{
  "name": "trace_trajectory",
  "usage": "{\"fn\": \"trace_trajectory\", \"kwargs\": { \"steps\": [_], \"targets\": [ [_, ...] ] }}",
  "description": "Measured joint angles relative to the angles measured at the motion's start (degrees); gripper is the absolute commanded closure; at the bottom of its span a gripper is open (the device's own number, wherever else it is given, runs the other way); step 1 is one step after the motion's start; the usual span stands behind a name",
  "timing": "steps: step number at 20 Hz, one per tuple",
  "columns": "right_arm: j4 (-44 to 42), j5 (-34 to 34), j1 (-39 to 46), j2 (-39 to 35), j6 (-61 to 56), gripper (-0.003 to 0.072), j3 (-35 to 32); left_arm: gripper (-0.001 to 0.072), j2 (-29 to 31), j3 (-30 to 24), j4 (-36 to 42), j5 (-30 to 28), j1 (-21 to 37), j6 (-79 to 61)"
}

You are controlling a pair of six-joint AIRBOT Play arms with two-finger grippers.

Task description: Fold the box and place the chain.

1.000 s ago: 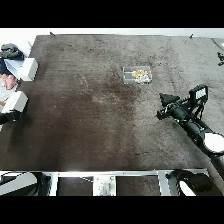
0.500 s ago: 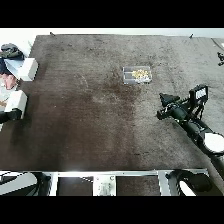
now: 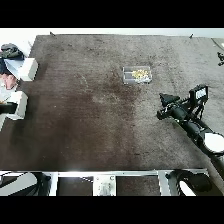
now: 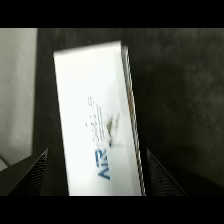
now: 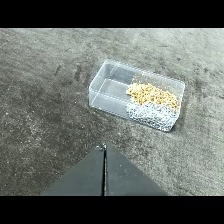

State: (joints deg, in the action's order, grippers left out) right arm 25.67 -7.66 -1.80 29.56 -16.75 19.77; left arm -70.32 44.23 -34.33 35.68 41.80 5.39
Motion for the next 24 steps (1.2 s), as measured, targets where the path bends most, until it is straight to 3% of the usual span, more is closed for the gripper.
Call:
{"fn": "trace_trajectory", "kwargs": {
  "steps": [2,3,4,6,10,13,18,24],
  "targets": [
    [0.0,0.0,0.0,0.0,0.0,0.0695,0.0,0.0006,2.8,2.0,0.0,1.7,0.0,1.4],
    [0.0,0.0,0.0,0.0,0.0,0.0695,0.0,0.0161,4.3,3.0,0.5,2.8,0.0,2.1],
    [0.0,0.0,0.0,0.0,0.0,0.0695,0.0,0.0419,5.6,3.9,1.4,4.0,0.0,2.6],
    [0.0,0.0,0.0,0.0,0.0,0.0695,0.0,0.0699,7.8,5.7,4.7,8.0,0.0,2.6],
    [0.0,0.0,0.0,0.0,0.0,0.0695,0.0,0.0705,11.4,7.9,16.3,16.5,-0.6,-1.1],
    [0.0,0.0,0.0,0.0,0.0,0.0695,0.0,0.0705,16.6,7.8,21.7,14.9,-4.9,-4.4],
    [0.0,0.0,0.0,0.0,0.0,0.0695,0.0,0.0705,28.5,2.5,25.2,-0.6,-16.8,-7.8],
    [0.0,0.0,0.0,0.0,0.0,0.0695,0.0,0.0705,41.2,-10.7,26.4,-25.4,-35.3,-9.4]
  ]
}}
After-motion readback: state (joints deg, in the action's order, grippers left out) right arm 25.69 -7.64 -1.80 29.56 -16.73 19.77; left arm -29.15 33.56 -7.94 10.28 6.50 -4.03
